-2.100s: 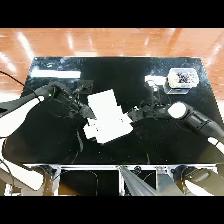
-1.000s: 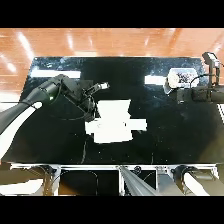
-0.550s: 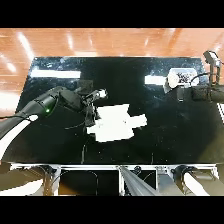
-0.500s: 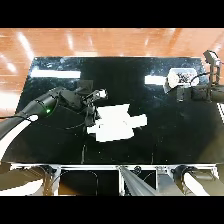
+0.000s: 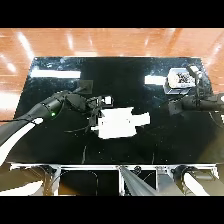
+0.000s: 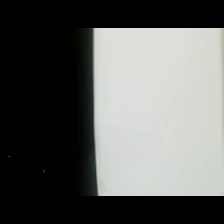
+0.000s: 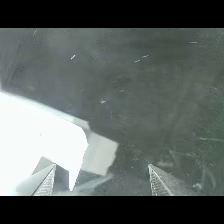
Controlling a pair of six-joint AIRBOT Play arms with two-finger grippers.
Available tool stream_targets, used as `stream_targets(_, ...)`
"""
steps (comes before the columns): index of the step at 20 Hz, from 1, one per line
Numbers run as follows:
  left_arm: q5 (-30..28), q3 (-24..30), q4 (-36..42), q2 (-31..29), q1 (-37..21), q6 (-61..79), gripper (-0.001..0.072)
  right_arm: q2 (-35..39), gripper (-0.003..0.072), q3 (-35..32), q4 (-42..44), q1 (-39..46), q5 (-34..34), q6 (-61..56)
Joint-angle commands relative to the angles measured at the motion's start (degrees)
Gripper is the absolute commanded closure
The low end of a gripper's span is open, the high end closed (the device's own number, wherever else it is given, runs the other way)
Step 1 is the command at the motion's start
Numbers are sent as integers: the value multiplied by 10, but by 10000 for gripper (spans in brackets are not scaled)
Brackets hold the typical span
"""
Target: Fold the box and place the chain.
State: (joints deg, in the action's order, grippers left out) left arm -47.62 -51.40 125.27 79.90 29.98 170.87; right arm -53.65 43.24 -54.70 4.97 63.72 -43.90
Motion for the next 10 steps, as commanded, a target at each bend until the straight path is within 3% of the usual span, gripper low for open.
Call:
stream_targets(1,7,0,-20,0,18,11,690,-1,-32,-33,50,-12,-36,131)
stream_targets(7,-7,6,-20,0,7,-20,690,-4,-32,-38,25,-72,-45,294)
stream_targets(10,-7,14,-18,0,7,-20,690,-14,-32,-38,22,-109,-44,296)
